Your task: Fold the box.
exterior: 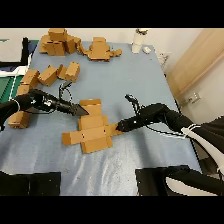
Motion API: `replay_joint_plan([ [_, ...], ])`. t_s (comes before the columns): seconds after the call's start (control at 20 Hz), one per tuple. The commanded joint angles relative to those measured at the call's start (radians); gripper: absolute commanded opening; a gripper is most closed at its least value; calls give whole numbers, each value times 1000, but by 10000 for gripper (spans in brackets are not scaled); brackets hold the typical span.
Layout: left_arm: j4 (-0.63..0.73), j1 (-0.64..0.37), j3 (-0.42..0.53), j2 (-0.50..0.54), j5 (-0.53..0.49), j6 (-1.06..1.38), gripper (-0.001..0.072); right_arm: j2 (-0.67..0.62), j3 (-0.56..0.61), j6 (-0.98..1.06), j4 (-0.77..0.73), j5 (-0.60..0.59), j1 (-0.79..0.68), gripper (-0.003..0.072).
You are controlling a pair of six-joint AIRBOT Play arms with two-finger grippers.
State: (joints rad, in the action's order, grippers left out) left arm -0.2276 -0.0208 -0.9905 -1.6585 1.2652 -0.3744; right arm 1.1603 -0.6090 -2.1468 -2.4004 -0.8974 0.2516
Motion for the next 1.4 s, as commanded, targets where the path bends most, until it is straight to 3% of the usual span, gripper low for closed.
replay_joint_plan([
  [0.0,-6,22,-3,-1,6,39,15,0,0,0,7,7,0,5],
  [0.15,-6,52,-14,-1,9,70,14,0,0,0,13,8,-1,12],
  [0.2,-6,59,-24,-1,9,72,14,0,0,0,14,8,-2,92],
  [0.25,-5,60,-37,-1,11,71,14,0,-1,1,14,13,-2,234],
  [0.3,-5,61,-54,-1,18,71,14,0,-4,2,19,20,-3,330],
  [0.35,-5,63,-76,-1,29,71,14,0,-12,13,25,26,-9,378],
  [0.6,-3,82,-162,2,36,102,12,-1,-174,97,89,13,-129,383],
  [0.85,5,119,-159,2,-38,238,10,-2,-347,151,99,-30,-240,381],
  [1.0,56,149,-144,2,-95,343,9,0,-351,180,95,-30,-233,263],
  [1.2,191,171,-84,3,-120,504,8,16,-351,202,97,-23,-204,263],
  [1.35,204,176,-49,15,-148,576,8,39,-351,202,97,-12,-181,263],
])
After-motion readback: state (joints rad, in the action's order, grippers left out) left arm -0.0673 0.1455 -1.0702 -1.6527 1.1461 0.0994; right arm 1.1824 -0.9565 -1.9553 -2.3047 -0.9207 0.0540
